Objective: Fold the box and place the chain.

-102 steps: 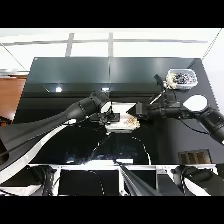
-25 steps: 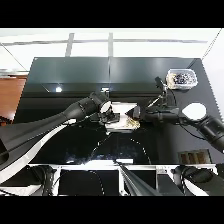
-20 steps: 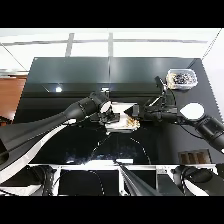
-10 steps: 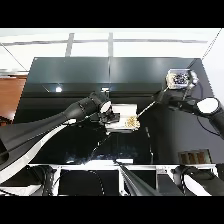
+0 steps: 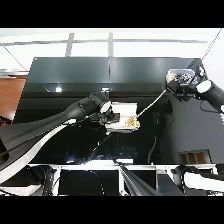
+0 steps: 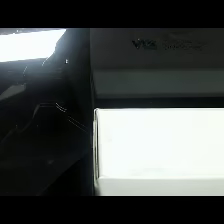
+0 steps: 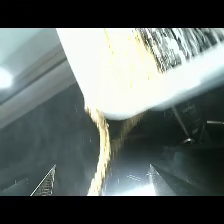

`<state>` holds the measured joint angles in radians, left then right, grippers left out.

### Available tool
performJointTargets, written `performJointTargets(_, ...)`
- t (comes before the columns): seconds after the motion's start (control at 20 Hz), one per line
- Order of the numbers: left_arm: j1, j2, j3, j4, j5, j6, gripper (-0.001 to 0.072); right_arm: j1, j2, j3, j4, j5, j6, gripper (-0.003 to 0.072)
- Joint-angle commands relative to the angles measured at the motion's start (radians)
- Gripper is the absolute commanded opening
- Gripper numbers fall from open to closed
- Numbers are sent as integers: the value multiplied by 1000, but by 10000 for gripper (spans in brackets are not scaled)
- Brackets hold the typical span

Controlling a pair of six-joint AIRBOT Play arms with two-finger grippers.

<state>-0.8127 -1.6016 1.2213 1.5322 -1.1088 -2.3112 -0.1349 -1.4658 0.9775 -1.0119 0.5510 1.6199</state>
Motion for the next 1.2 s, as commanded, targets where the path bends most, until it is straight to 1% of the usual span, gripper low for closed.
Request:
performJointTargets(0.0, 0, 0, 0, 1, 0, 0, 32, 0, -139, 135, 32, 31, 6, 696)
performJointTargets(0.2, 0, 0, 0, 1, 0, 0, 32, 4, -177, 140, 34, 29, 6, 693)
performJointTargets(0.25, 0, 0, 0, 0, 0, 0, 32, 4, -178, 140, 30, 35, 2, 557)
performJointTargets(0.3, 0, 0, 0, 1, 0, 0, 32, 4, -178, 140, 30, 55, -20, 386)
performJointTargets(0.35, 0, 0, 0, 0, 1, 0, 32, 4, -178, 140, 30, 75, -34, 192)
performJointTargets(0.4, 0, 0, 0, 0, 0, 0, 32, 4, -177, 140, 30, 97, -44, 28)
performJointTargets(0.5, 0, 0, 0, 1, 0, 0, 32, 4, -162, 140, 28, 155, -71, 23)
performJointTargets(0.6, 0, 0, 0, 0, 0, 0, 32, 4, -113, 140, 27, 229, -157, 22)
performJointTargets(0.75, 0, 0, 0, 0, 0, 0, 32, 7, 34, 139, 23, 400, -276, 22)
performJointTargets(0.8, 0, 0, 0, 1, 0, 0, 32, 10, 97, 124, 4, 465, -278, 22)
performJointTargets(0.9, 0, 0, 0, 1, 0, 0, 32, 13, 226, 54, 8, 526, -279, 22)
performJointTargets(1.0, 0, 0, 0, 0, 0, 0, 32, 31, 379, -61, 42, 516, -282, 22)
performJointTargets(1.15, 0, 0, 0, 0, 0, 0, 32, 69, 584, -218, 175, 513, -295, 22)
